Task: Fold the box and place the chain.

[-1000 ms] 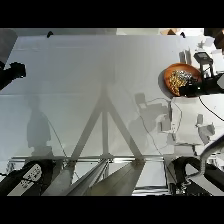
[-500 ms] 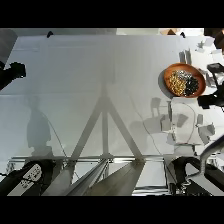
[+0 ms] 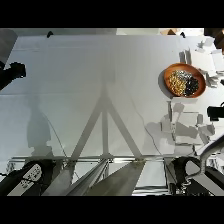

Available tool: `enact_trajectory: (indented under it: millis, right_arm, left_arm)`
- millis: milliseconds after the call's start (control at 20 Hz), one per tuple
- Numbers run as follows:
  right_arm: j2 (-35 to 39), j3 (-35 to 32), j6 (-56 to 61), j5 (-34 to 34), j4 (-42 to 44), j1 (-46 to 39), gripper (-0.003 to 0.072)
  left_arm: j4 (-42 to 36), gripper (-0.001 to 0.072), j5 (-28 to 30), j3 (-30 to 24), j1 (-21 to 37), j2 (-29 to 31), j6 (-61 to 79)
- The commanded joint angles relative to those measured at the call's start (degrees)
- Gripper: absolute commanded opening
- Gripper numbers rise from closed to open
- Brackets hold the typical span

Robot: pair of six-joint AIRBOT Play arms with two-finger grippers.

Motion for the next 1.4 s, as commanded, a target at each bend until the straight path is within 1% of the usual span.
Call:
enact_trajectory:
  millis: [0,100,200,300,400,550,600,650,700,750,900,950,1100,1200,1300,1350]
  right_arm:
    - [-2.47,-2.47,-1.18,-2.80,-0.31,-0.85,0.0522]
    - [-4.00,-2.47,-1.07,-4.59,-1.22,-0.87,0.0510]
    - [-6.08,-2.47,-1.05,-3.65,-3.69,-0.87,0.0503]
    - [-8.50,-2.47,-1.01,-3.10,-4.00,-0.87,0.0501]
    - [-10.62,-2.47,-0.79,-4.42,-4.04,-0.87,0.0423]
    - [-13.73,-2.47,-0.66,-4.66,-4.09,-0.87,0.0410]
    - [-14.58,-2.47,-0.61,-4.68,-4.24,-0.87,0.0400]
    - [-15.32,-2.47,-0.59,-4.66,-4.72,-0.85,0.0374]
    - [-16.02,-2.45,-0.61,-4.76,-5.35,-0.87,0.0305]
    - [-16.50,-2.45,-0.61,-5.16,-6.12,-0.87,0.0256]
    - [-16.79,-2.34,-0.98,-6.05,-6.49,-0.85,0.0012]
    - [-16.79,-2.14,-1.16,-5.33,-6.51,-0.85,0.0011]
    - [-16.39,-1.40,-4.11,-0.31,-6.36,-0.85,0.0009]
    - [-14.71,-1.20,-5.57,2.19,-5.60,-0.85,0.0008]
    - [-10.84,-1.18,-7.32,1.55,-1.84,-0.85,0.0007]
    - [-8.35,-1.18,-7.65,-0.20,2.80,-0.85,0.0007]
  left_arm:
    - [0.02,0.0698,0.00,0.00,0.02,0.04,0.04]
    - [0.02,0.0698,0.00,0.00,0.02,0.04,0.02]
    - [0.02,0.0698,0.00,0.00,0.02,0.04,0.02]
    - [0.02,0.0698,0.00,0.00,0.02,0.04,0.02]
    - [0.02,0.0698,0.00,0.00,0.02,0.04,0.02]
    - [0.02,0.0698,0.00,0.00,0.02,0.04,0.02]
    - [0.02,0.0698,0.00,0.00,0.02,0.04,0.02]
    - [0.02,0.0698,0.00,0.00,0.02,0.04,0.02]
    - [0.02,0.0698,0.00,0.00,0.02,0.04,0.02]
    - [0.02,0.0698,0.02,0.00,0.02,0.04,0.02]
    - [0.02,0.0698,0.00,0.00,0.02,0.04,0.02]
    - [0.02,0.0698,0.00,0.00,0.02,0.04,0.02]
    - [0.02,0.0698,0.00,0.00,0.02,0.04,0.02]
    - [0.02,0.0698,0.00,0.00,0.02,0.04,0.02]
    - [0.02,0.0698,0.00,0.00,0.02,0.04,0.02]
    - [0.02,0.0698,0.00,0.00,0.02,0.04,0.02]
